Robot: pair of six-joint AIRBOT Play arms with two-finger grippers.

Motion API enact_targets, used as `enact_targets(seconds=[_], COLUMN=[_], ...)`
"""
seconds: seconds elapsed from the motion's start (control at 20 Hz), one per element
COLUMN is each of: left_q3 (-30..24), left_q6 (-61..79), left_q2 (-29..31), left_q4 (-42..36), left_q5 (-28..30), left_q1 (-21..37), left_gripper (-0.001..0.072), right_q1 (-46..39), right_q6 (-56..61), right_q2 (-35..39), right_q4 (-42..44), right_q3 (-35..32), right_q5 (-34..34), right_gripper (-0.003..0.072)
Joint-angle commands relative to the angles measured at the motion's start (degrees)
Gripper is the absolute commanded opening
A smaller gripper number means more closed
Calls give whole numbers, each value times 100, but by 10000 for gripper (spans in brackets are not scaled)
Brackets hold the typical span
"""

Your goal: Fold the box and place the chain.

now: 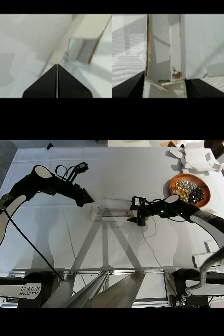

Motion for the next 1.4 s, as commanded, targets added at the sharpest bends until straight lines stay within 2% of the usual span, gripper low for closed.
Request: enact_targets(seconds=[0.0,0.15,0.35,0.5,0.95,1.1,1.25,1.35], left_q3=[-2,-2,-2,-2,-4,-85,-627,-1003], left_q6=[15,-50,-647,-892,-774,-68,901,1696], left_q2=[26,-118,-284,-295,-236,20,393,531], left_q4=[728,1051,2273,2699,2608,2291,1423,1060], left_q5=[-129,-28,136,278,492,601,1038,1113], left_q1=[-129,-284,-459,-487,-492,-483,-481,-479], left_gripper=[5,5,5,5,9,8,8,8], right_q1=[0,0,0,0,0,0,0,0], right_q6=[2,2,2,2,2,2,2,4], right_q2=[0,0,0,0,0,0,0,0], right_q4=[4,4,4,4,4,4,4,4], right_q3=[4,4,4,4,4,2,4,4], right_q5=[2,2,2,2,2,2,2,2], right_gripper=[498,498,498,498,498,498,498,498])
